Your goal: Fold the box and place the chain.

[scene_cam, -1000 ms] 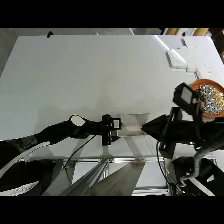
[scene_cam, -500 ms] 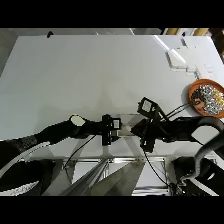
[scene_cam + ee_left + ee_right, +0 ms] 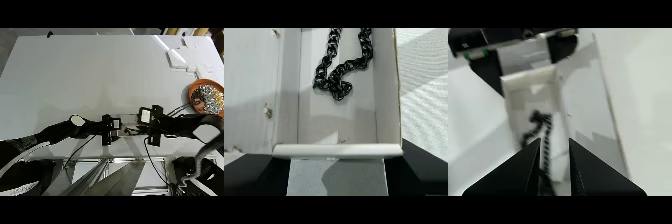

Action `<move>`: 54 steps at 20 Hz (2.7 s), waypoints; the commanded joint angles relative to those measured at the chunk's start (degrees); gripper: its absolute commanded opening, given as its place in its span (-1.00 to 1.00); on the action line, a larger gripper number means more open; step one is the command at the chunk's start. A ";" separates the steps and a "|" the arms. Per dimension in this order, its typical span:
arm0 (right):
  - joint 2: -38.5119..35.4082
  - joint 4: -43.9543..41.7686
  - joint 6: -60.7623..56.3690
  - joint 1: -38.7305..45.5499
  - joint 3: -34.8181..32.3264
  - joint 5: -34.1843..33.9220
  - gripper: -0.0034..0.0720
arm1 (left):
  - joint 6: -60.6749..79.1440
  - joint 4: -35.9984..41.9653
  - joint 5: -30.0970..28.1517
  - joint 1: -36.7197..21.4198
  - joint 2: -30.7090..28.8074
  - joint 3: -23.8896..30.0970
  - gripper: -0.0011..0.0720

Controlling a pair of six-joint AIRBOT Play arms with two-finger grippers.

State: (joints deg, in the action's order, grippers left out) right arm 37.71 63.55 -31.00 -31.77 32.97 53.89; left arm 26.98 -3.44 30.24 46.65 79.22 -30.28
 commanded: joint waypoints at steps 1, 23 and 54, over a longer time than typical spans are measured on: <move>-4.17 2.69 27.82 8.94 0.31 8.31 -0.37 | 0.00 0.00 0.00 -0.02 0.00 0.02 -0.22; 26.23 7.17 45.57 25.42 -0.04 1.44 -0.49 | 0.00 0.00 -0.02 -0.02 0.00 0.02 -0.22; 1.07 -24.68 34.51 22.67 -4.11 13.27 -0.86 | 0.00 0.00 0.00 -0.02 0.00 0.02 -0.22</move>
State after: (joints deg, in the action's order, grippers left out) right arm 41.34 46.00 3.22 -7.22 28.86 64.49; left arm 26.98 -3.44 30.24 46.65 79.22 -30.28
